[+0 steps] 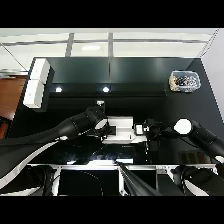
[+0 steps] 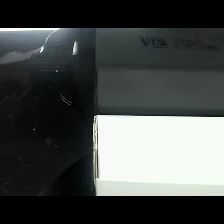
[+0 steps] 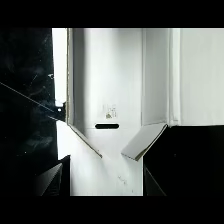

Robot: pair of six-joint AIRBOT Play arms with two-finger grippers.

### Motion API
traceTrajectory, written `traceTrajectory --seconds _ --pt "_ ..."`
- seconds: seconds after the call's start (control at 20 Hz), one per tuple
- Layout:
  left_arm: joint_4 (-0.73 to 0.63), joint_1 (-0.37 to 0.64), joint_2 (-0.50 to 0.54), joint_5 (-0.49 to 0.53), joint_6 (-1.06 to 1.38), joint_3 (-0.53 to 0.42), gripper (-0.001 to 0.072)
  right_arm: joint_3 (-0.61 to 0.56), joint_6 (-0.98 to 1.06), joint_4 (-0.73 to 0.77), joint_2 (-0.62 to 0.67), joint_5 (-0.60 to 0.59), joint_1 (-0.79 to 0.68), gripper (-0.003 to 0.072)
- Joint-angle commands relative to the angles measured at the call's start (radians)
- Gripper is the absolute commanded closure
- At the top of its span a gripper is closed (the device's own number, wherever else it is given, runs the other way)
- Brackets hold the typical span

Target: Fold the box and place the chain.

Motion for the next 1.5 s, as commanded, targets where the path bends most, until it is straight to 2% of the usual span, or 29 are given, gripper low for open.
traceTrajectory --seconds 0.0,0.25,0.3,0.4,0.45,0.5,0.55,0.9,1.2,1.35,1.4,1.45 --pt "0.012 0.000 0.000 -0.006 0.024 0.001 0.0682 0.000 -0.076 0.068 -0.030 -0.018 0.000 0.0099" --pt "0.024 0.000 0.000 -0.020 0.029 0.001 0.0682 0.000 -0.146 0.144 -0.054 -0.051 0.000 0.0123" --pt "0.024 0.000 0.000 -0.019 0.029 0.001 0.0682 0.000 -0.146 0.146 -0.057 -0.043 0.000 0.0187" --pt "0.024 0.000 0.000 -0.019 0.029 0.001 0.0682 0.000 -0.145 0.147 -0.067 -0.019 0.000 0.0381" --pt "0.024 0.000 0.000 -0.019 0.029 0.001 0.0682 0.000 -0.145 0.161 -0.077 -0.010 0.000 0.0416" --pt "0.024 0.000 0.000 -0.020 0.029 0.001 0.0682 0.000 -0.145 0.188 -0.085 -0.005 0.000 0.0510" --pt "0.023 0.000 0.000 -0.020 0.029 0.001 0.0682 0.000 -0.145 0.227 -0.090 -0.006 0.000 0.0529" --pt "0.023 0.000 0.000 -0.017 0.029 0.001 0.0682 0.000 -0.142 0.362 -0.098 -0.019 0.023 0.0527" --pt "0.022 0.000 0.000 0.000 0.029 0.001 0.0682 -0.002 -0.099 0.455 -0.155 -0.203 0.147 0.0527" --pt "0.022 0.000 0.000 0.000 0.029 0.001 0.0682 -0.002 -0.079 0.452 -0.155 -0.212 0.134 0.0524" --pt "0.022 0.000 0.000 0.000 0.029 0.001 0.0682 -0.002 -0.070 0.452 -0.155 -0.212 0.127 0.0409" --pt "0.022 0.000 0.000 0.000 0.029 0.001 0.0682 -0.002 -0.065 0.451 -0.155 -0.211 0.121 0.0346"
